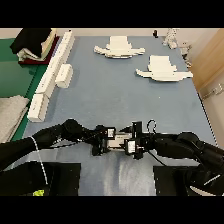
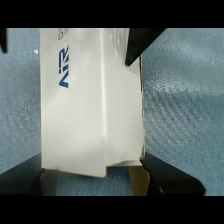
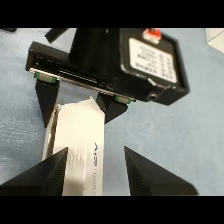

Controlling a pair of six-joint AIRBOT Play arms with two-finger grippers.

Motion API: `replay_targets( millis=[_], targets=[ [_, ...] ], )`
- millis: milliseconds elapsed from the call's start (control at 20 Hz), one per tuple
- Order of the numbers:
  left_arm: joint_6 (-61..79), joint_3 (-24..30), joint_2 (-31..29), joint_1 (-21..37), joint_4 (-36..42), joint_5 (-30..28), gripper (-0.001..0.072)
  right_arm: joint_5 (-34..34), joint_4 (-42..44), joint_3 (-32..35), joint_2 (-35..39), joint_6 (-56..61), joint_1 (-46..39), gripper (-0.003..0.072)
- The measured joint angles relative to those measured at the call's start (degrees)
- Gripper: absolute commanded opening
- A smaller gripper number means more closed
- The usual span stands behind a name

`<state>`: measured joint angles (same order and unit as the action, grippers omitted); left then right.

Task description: Fold the box.

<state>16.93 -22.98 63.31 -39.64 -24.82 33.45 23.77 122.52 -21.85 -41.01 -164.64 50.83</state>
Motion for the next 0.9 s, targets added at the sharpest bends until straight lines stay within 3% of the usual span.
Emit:
replay_targets(
  millis=[900],
  targets=[
    [0.11,0.00,0.00,0.00,-0.04,0.09,0.0599,2.21,2.32,0.00,-3.08,0.02,0.66,0.0535]
  ],
)
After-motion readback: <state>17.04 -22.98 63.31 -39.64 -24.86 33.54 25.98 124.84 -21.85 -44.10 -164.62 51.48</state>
